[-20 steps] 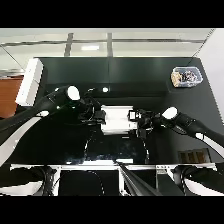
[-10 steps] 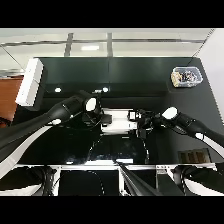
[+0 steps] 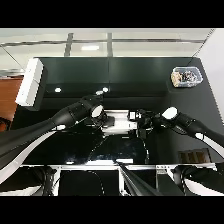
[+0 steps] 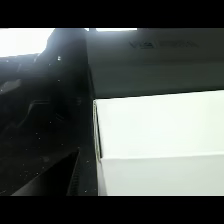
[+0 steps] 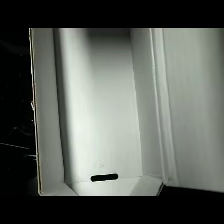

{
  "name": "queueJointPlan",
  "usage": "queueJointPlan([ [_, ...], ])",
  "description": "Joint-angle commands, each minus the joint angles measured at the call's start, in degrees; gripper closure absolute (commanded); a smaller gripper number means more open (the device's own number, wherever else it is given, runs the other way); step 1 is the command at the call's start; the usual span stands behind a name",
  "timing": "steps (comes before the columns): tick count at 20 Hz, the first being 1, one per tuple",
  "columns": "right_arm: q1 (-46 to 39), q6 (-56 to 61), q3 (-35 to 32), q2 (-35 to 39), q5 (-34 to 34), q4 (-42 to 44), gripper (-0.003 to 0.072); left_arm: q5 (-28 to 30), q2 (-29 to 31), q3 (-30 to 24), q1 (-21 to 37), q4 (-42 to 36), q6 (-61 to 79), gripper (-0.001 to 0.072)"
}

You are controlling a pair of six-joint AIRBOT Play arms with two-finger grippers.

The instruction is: Fold the box and place the chain.

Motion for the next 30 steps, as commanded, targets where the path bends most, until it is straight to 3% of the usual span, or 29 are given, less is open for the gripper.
queueJointPlan([
  [1, 0.02, 0.0, 0.04, -0.02, 0.0, 0.0, 0.0209, 0.0, -0.02, 0.04, -0.48, 1.66, -2.16, 0.0486],
  [2, 0.02, 0.02, 0.04, -0.02, 0.0, 0.0, 0.0209, 0.0, -0.02, 0.04, -0.48, 1.6, -1.73, 0.0606],
  [4, 0.02, 0.02, 0.04, -0.02, 0.0, 0.0, 0.0209, 0.02, -0.02, 0.04, -0.48, 1.4, -1.44, 0.0682],
  [7, 0.02, 0.0, 0.04, -0.02, 0.0, 0.0, 0.0209, -0.04, 0.0, 0.07, -0.46, 1.25, -1.33, 0.0677],
  [8, 0.02, 0.0, 0.04, -0.02, 0.0, 0.0, 0.0209, -0.07, 0.0, 0.11, -0.44, 1.25, -1.33, 0.0622],
  [9, 0.02, 0.0, 0.04, -0.02, 0.0, 0.0, 0.0209, -0.11, 0.0, 0.26, -0.44, 1.25, -1.33, 0.046],
  [10, 0.02, 0.02, 0.04, -0.02, 0.0, 0.0, 0.0209, -0.28, 0.0, 0.5, -0.37, 1.29, -1.33, 0.0347],
  [11, 0.02, 0.02, 0.04, -0.02, 0.0, 0.0, 0.0209, -0.33, 0.04, 0.72, -0.37, 1.51, -1.33, 0.0295],
  [23, 0.02, 0.02, 0.04, -0.02, 0.0, 0.0, 0.0209, -1.51, 4.52, 0.24, 0.28, 4.87, -3.06, 0.0285],
  [27, 0.02, 0.0, 0.04, -0.04, 0.0, 0.0, 0.0209, 4.26, 7.52, -5.31, 0.33, 4.76, -8.63, 0.0285],
  [30, 0.02, 0.0, 0.04, -0.04, 0.0, -0.02, 0.0209, 6.08, 7.13, -6.27, 0.33, 3.82, -8.68, 0.0286],
])
